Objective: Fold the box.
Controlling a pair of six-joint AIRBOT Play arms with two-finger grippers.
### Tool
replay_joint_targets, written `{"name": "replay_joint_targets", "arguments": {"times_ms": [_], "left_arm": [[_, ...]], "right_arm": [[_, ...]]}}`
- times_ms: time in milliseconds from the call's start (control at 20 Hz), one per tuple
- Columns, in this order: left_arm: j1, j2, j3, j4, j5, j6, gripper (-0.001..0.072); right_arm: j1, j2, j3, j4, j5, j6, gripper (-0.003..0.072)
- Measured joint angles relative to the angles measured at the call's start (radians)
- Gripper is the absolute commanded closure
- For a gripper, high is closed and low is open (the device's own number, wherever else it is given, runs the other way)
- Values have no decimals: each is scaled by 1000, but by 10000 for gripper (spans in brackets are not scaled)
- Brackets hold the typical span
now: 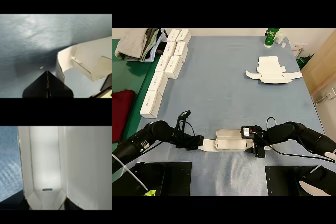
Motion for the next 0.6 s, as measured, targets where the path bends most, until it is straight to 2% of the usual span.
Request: {"name": "replay_joint_targets", "arguments": {"times_ms": [200, 600], "left_arm": [[-76, -8, 10, -31, 58, -17, 695], [-110, 45, 63, -62, 82, -29, 693]], "right_arm": [[0, 0, 0, 0, 3, 0, 173], [0, 0, 0, 0, 3, 0, 172]]}}
